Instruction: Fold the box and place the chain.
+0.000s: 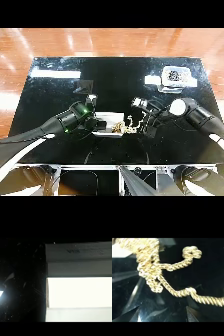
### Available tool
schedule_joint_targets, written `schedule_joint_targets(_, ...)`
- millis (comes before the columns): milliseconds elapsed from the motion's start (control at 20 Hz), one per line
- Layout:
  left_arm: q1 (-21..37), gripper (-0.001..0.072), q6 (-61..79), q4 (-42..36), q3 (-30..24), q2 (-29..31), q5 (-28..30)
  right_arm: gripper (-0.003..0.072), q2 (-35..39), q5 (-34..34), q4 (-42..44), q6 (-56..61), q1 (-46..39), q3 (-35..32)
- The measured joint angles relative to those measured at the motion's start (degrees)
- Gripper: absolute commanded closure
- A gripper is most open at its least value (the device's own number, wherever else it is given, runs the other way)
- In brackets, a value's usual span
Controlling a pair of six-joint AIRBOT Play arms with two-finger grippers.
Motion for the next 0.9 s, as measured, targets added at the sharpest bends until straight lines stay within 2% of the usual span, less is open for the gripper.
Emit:
schedule_joint_targets(400, 0.00, 0.0685, 0.00, 0.00, 0.00, 0.00, 0.04, -0.0032, -4.09, -9.42, 6.14, -17.88, 5.25, -2.21)
schedule_joint_targets(900, 0.00, 0.0685, 0.00, 0.00, 0.00, 0.00, 0.11, -0.0032, -5.99, -16.61, 7.10, -23.74, 8.48, -2.34)
